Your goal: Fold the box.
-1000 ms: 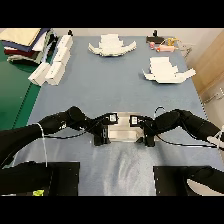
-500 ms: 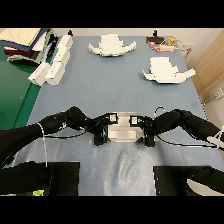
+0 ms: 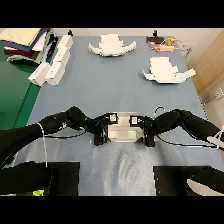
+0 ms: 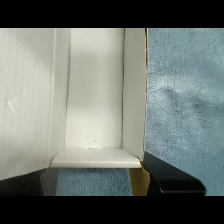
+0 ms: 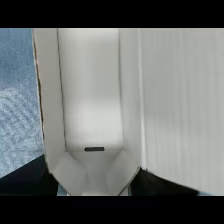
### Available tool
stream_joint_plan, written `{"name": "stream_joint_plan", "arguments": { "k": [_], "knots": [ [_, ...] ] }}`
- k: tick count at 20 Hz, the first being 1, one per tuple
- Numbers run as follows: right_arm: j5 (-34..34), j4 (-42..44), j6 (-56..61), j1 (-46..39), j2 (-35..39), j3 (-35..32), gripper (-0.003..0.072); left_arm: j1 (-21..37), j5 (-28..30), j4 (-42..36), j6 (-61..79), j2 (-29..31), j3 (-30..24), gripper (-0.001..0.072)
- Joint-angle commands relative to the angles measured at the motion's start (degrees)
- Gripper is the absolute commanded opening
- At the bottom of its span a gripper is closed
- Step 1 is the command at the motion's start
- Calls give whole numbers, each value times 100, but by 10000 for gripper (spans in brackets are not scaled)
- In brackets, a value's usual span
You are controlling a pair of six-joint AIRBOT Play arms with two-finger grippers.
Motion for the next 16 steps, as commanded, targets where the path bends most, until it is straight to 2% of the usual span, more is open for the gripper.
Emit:
{"name": "stream_joint_plan", "arguments": {
  "k": [1,13,14,15,16],
  "knots": [
    [0,2,2,2,0,2,502,-2,9,0,-2,-2,0,522],
    [138,114,4,59,-2,2,506,0,0,2,-2,-2,0,523],
    [142,111,4,59,4,4,557,-2,2,0,-2,-2,0,523],
    [155,107,9,59,33,7,712,-2,-2,0,-2,-2,0,522],
    [153,39,79,59,74,31,716,-2,0,2,-2,-2,0,523]
  ]
}}
